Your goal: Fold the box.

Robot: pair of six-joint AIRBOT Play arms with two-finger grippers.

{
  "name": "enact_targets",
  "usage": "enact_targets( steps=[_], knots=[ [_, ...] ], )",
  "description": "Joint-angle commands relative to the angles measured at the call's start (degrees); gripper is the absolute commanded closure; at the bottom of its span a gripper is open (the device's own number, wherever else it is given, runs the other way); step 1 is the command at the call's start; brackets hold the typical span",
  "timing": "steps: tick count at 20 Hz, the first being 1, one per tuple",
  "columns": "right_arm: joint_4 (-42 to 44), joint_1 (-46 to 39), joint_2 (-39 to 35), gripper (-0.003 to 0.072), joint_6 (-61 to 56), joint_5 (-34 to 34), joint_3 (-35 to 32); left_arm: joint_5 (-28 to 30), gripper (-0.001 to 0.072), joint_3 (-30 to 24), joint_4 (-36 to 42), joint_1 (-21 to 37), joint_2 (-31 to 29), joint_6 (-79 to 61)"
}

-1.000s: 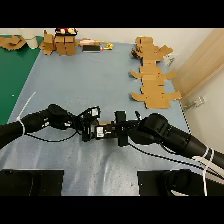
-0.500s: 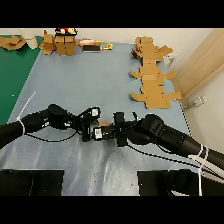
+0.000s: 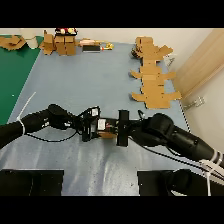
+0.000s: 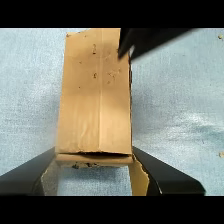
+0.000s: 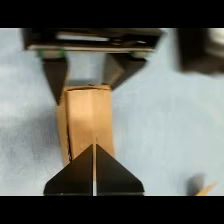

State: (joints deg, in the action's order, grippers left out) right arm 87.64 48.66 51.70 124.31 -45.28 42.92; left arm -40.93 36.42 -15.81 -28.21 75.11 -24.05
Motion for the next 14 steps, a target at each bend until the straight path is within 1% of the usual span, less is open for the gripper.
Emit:
enact_targets(
  steps=[1, 2, 3, 4, 6, 7, 9, 10, 11, 14],
  knots=[
    [4.3, -3.4, -6.8, 0.0684, -28.9, -7.8, -0.9, 0.0, 0.0168, 0.0, 0.0, 0.0, 0.0, 0.0],
    [8.8, -5.4, -7.9, 0.0684, -33.9, -10.0, -2.9, 0.0, 0.0168, 0.0, 0.0, 0.0, 0.0, 0.0],
    [16.0, -7.4, -8.4, 0.0685, -36.6, -10.4, -6.1, 0.0, 0.0168, 0.0, 0.0, 0.0, 0.0, 0.0],
    [23.3, -9.1, -8.5, 0.0685, -37.4, -8.7, -9.6, 0.0, 0.0168, 0.0, 0.0, 0.0, 0.0, 0.0],
    [38.6, -11.1, -8.2, 0.0685, -36.2, 0.3, -16.8, 0.0, 0.0168, 0.0, 0.0, 0.0, 0.0, 0.0],
    [46.6, -11.1, -7.7, 0.0685, -32.4, 5.5, -18.9, 0.0, 0.0168, 0.0, 0.0, 0.0, 0.0, 0.0],
    [58.8, -11.1, -6.2, 0.0685, -25.6, 11.3, -19.4, 0.0, 0.0168, 0.0, 0.0, 0.0, 0.0, 0.0],
    [62.7, -11.1, -5.9, 0.0686, -23.7, 14.7, -19.3, 0.0, 0.0169, 0.0, 0.0, 0.0, 0.0, 0.0],
    [63.9, -11.2, -5.7, 0.0686, -23.6, 18.0, -19.3, 0.0, 0.0169, 0.0, 0.0, 0.0, 0.0, 0.0],
    [64.4, -11.2, -4.2, 0.0686, -24.7, 23.3, -19.3, 0.0, 0.0168, 0.0, 0.0, 0.0, 0.0, 0.0]
  ],
)
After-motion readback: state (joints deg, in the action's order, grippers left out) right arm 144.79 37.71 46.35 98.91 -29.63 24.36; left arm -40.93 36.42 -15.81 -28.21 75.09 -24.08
